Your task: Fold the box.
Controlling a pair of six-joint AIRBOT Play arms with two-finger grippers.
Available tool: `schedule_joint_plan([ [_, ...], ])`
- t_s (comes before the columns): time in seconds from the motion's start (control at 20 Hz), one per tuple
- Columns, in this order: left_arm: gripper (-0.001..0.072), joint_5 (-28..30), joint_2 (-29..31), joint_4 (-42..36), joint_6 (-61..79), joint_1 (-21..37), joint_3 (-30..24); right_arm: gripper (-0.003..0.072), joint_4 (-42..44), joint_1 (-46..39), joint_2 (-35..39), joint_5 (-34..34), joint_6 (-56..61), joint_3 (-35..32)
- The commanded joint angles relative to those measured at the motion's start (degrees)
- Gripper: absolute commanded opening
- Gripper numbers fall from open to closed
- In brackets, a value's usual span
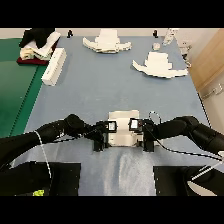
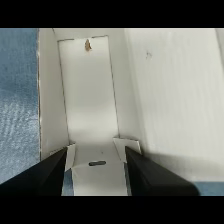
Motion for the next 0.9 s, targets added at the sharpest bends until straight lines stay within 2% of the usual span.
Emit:
schedule_joint_plan([
  [0.0,0.0462,0.0,0.0,0.0,0.0,0.0,0.0,0.0583,-1.6,0.1,0.7,-1.7,1.9,0.0],
  [0.05,0.0462,0.0,0.0,-0.1,-0.1,0.0,0.0,0.0557,-3.3,0.0,1.5,-2.8,5.9,0.2],
  [0.15,0.0462,0.0,0.0,0.0,-0.1,0.0,0.0,0.0209,-8.7,0.0,4.0,-6.6,19.1,1.3],
  [0.25,0.0462,0.0,0.0,0.0,0.0,0.0,0.0,0.0028,-17.3,0.0,7.0,-10.9,35.8,3.1],
  [0.45,0.0462,0.0,0.0,0.0,0.0,0.0,0.0,0.0002,-36.9,-1.3,12.3,-20.0,60.7,4.7],
  [0.55,0.0462,0.0,0.0,0.0,-0.1,0.0,0.0,-0.0001,-43.3,-5.1,12.8,-23.8,72.3,4.7],
  [0.65,0.0462,0.0,0.0,0.0,0.0,0.0,0.0,-0.0001,-40.8,-12.7,11.3,-26.1,77.0,4.7],
  [0.85,0.0462,0.0,0.0,0.0,-0.1,0.0,0.0,-0.0001,-22.0,-31.8,3.7,-26.2,72.5,4.1],
])
